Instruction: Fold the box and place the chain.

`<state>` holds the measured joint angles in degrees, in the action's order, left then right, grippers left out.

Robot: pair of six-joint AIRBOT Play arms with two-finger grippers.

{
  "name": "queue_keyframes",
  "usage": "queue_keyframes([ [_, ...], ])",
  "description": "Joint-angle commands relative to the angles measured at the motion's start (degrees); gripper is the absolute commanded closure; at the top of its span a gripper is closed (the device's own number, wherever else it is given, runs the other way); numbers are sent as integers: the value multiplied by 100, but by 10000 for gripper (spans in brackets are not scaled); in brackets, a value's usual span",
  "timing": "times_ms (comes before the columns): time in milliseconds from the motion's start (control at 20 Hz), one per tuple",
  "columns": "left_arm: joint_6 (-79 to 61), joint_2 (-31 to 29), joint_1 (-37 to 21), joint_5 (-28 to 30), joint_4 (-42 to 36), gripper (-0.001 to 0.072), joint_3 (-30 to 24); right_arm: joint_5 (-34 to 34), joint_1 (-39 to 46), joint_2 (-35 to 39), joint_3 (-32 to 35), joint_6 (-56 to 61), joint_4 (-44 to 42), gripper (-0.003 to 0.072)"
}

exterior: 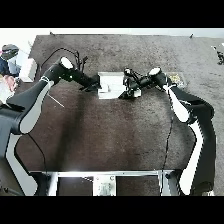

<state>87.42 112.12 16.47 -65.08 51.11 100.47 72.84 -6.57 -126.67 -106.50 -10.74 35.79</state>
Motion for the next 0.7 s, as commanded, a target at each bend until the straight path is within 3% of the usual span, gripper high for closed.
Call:
queue_keyframes([
  [0,527,4,138,173,361,394,37,4,-2,-2,-4,2,-2,221],
  [250,1373,35,391,48,1460,394,396,2,-2,-2,-4,2,-2,221],
  [650,1923,74,527,15,1886,395,442,2,-2,-2,-4,2,-2,221],
])
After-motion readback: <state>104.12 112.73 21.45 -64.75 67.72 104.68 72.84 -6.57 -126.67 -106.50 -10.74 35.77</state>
